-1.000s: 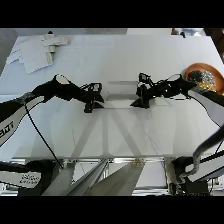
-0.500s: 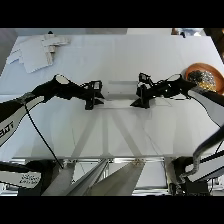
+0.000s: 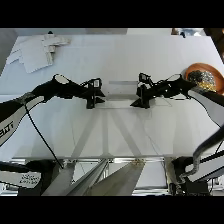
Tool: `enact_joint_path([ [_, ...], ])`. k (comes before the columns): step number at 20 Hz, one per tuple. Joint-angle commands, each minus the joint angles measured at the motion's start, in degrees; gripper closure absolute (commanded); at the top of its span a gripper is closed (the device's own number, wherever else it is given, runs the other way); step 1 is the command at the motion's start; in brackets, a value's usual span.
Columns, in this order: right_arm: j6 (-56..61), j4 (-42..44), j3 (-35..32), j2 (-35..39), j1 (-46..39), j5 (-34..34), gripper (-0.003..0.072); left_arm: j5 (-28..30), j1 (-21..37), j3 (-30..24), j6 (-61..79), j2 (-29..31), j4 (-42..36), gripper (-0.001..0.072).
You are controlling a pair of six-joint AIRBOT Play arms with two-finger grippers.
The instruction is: Fold the box and place the chain.
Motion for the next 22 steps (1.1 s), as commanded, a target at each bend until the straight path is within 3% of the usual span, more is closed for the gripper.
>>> enact_joint_path([
  [1,0.0,0.02,0.02,-0.02,0.04,0.0,0.0249,-1.97,0.0,-0.02,0.22,-0.02,0.98,0.0451],
  [17,0.0,0.02,0.02,-0.02,0.04,0.0,0.0249,0.96,-0.02,-0.02,0.2,-0.02,-3.54,0.0456],
  [22,0.0,0.02,0.02,-0.02,0.04,0.0,0.0249,0.52,0.07,-0.02,-1.95,-0.02,1.57,0.0458],
])
